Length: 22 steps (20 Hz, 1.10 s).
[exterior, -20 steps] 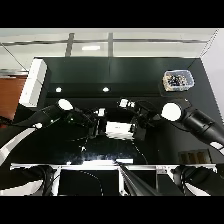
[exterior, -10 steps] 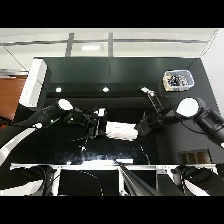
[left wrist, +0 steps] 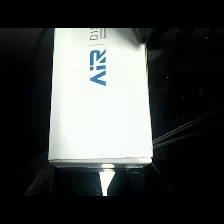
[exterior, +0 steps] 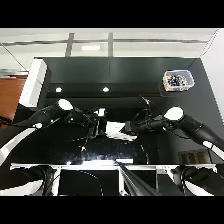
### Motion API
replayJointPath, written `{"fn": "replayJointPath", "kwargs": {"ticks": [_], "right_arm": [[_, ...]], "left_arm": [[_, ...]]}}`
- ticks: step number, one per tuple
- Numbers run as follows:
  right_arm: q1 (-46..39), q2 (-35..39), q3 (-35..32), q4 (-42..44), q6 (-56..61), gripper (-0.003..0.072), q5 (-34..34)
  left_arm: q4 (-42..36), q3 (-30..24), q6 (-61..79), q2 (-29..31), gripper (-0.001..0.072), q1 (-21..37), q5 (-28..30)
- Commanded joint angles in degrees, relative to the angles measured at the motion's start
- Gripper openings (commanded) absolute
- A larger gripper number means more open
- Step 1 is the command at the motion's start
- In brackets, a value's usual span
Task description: Fold the box and place the chain.
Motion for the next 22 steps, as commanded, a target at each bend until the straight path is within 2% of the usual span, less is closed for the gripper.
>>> {"fn": "replayJointPath", "kwargs": {"ticks": [1, 8, 12, 15, 16, 17, 18, 22], "right_arm": [[0.35, -2.56, -0.33, -1.38, 0.09, 0.0020, -2.23], [0.33, -3.39, -0.20, -1.66, -1.51, 0.0020, -2.49], [-0.61, -0.81, 3.78, -1.81, -4.55, 0.0019, 2.80], [-4.31, 4.85, 9.88, -8.50, -3.98, 0.0019, 8.46], [-6.05, 6.97, 12.02, -12.09, -2.84, 0.0020, 9.92], [-8.20, 9.09, 13.97, -15.96, -1.20, 0.0019, 11.26], [-10.43, 11.04, 15.39, -19.45, 0.17, 0.0020, 12.11], [-20.50, 16.92, 17.05, -28.20, 3.21, 0.0020, 15.19]], "left_arm": [[0.00, 0.02, -0.02, 0.00, 0.0355, 0.00, 0.02], [0.00, 0.02, -0.02, 0.00, 0.0356, 0.00, -0.07], [0.00, 0.02, -1.03, 0.04, 0.0356, 0.02, -1.81], [1.99, 0.09, -4.63, 0.94, 0.0372, 0.37, -1.49], [3.17, 0.11, -6.25, 1.64, 0.0491, 0.63, -1.57], [4.17, 0.11, -8.00, 2.47, 0.0690, 1.05, -1.81], [5.81, 0.13, -10.49, 3.58, 0.0720, 1.55, -1.84], [16.52, 0.13, -19.52, 11.21, 0.0720, 2.60, -2.12]]}}
